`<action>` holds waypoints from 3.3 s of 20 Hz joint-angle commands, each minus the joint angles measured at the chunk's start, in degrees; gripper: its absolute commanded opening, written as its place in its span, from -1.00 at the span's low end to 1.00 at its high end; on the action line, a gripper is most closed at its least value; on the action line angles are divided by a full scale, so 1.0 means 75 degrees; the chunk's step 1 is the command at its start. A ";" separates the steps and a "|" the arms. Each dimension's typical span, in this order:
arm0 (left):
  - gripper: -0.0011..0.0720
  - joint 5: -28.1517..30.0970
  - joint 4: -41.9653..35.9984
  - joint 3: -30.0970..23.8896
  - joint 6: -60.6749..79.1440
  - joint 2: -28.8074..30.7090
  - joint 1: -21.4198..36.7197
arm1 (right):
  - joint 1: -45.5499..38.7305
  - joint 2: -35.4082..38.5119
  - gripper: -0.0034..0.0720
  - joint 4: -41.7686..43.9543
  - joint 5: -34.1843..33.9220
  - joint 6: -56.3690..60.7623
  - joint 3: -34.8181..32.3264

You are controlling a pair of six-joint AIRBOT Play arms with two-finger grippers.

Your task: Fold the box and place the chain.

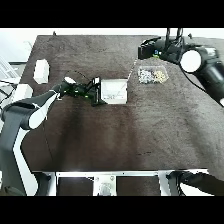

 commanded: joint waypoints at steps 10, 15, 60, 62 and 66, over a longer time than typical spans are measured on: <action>0.32 -0.0012 0.0000 0.0000 0.0000 -0.0006 0.0006 | 0.2480 0.1244 -0.89 -0.1387 0.0353 0.1518 0.0015; 0.32 -0.0015 0.0000 0.0000 0.0000 -0.0006 0.0006 | 0.2952 0.0991 -0.89 -0.1425 -0.0079 0.2419 0.0015; 0.32 0.0000 0.0000 0.0000 0.0000 -0.0006 0.0006 | 0.1696 -0.2031 -0.37 -0.0933 -0.2192 0.3759 -0.2259; 0.32 0.0003 -0.0003 0.0000 0.0000 -0.0006 0.0006 | 0.1629 -0.2025 0.08 -0.0956 -0.2197 0.3695 -0.2221; 0.32 0.0003 0.0000 0.0000 0.0000 -0.0006 0.0006 | 0.1224 -0.1594 0.08 -0.1125 -0.1950 0.3599 -0.2183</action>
